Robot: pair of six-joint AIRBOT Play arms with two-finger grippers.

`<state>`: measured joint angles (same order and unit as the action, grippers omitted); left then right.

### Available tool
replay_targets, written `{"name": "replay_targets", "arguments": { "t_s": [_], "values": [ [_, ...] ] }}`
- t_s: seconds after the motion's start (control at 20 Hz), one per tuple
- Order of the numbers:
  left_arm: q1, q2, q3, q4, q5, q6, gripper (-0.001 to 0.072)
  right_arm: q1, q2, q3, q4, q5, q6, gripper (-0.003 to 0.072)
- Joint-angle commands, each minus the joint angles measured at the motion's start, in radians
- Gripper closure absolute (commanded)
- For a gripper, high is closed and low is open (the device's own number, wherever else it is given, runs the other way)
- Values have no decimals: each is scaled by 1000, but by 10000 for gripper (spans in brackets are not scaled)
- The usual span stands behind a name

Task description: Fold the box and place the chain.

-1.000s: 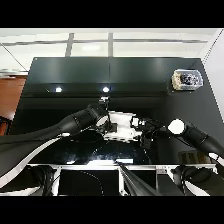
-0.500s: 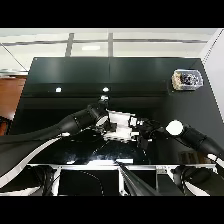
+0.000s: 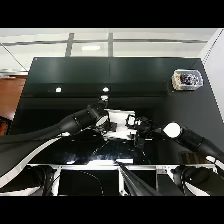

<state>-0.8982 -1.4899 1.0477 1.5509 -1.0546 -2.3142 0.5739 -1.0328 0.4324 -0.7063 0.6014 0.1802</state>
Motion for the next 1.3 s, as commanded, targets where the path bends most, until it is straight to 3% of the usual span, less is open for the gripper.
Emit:
{"name": "replay_targets", "arguments": {
  "t_s": [0.0, 0.05, 0.1, 0.15, 0.2, 0.25, 0.3, 0.55, 0.75, 0.9, 1.05, 1.25],
  "values": [
    [0, 0, 0, 0, -1, 2, 681, 2, -1, -13, -2, 4, 0, 285],
    [0, 0, 0, 0, -1, 2, 681, 2, -1, -13, -1, 4, 2, 429],
    [0, 0, 0, 0, -1, 2, 681, 2, -1, -13, 0, -3, 5, 344],
    [0, 0, 0, 0, -1, 2, 681, 2, -1, -13, -1, -7, 7, 345],
    [0, 0, 0, 1, -1, 2, 681, -3, 0, -13, -2, -8, 9, 507],
    [0, 0, 0, 0, -1, 2, 681, -13, 2, -12, -5, -6, 33, 508],
    [0, 0, 0, 1, -1, 2, 681, -32, 14, -6, -21, 15, 87, 653],
    [2, 0, 0, 0, -5, 2, 680, -283, 170, 72, -169, 311, 572, 654],
    [2, 0, 0, 0, -5, 2, 680, -619, 190, 60, -298, 388, 959, 655],
    [2, 0, 0, 0, -5, 2, 680, -780, 141, -4, -237, 446, 1069, 655],
    [2, 0, 0, 0, -5, 2, 680, -772, 35, -61, -125, 521, 1027, 654],
    [2, 0, 0, 0, -5, 2, 680, -640, -88, -70, -42, 486, 1008, 654]
  ]
}}
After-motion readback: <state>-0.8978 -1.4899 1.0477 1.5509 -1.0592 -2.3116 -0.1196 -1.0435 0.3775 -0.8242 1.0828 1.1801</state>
